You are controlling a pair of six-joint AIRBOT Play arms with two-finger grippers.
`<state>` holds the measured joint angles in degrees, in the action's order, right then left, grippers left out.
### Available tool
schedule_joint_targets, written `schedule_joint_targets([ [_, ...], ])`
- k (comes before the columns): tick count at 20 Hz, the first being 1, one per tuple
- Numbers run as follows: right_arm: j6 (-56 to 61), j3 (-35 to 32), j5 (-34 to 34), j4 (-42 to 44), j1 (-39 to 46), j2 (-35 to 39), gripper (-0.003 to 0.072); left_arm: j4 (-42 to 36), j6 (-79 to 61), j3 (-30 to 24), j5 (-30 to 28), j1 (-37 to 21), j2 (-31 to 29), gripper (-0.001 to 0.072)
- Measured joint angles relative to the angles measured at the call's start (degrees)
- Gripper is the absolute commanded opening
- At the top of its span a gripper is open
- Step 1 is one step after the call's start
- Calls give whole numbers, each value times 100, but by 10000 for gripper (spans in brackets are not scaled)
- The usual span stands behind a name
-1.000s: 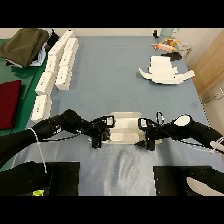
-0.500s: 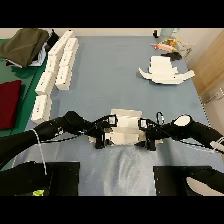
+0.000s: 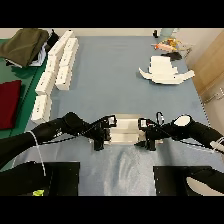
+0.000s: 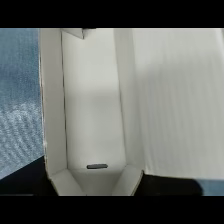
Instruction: Fold the box.
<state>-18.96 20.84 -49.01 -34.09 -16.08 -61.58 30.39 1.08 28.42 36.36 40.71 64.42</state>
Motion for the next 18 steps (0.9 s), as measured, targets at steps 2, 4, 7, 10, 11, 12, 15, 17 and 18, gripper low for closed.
schedule_joint_targets([
  [2,-2,0,0,0,0,0,519,584,1259,4,92,-7,-278,15],
  [4,-2,0,0,0,0,0,520,1075,2590,11,289,-7,-702,15],
  [7,-2,0,0,0,0,0,519,1829,4441,9,553,-26,-1482,15],
  [10,-4,0,0,0,0,0,520,2763,6459,9,715,-282,-2090,15],
  [11,-4,0,0,0,0,0,520,3047,7012,9,822,-457,-2223,15],
  [12,-4,0,0,0,0,0,519,3303,7414,9,975,-669,-2310,15],
  [15,-7,0,2,0,0,0,519,3845,8111,-85,1519,-1609,-2448,15],
  [17,-7,0,2,0,0,0,519,3823,8115,-234,1738,-2264,-2461,15],
  [18,-9,0,2,0,0,0,519,3644,7965,-321,1814,-2505,-2444,15],
])
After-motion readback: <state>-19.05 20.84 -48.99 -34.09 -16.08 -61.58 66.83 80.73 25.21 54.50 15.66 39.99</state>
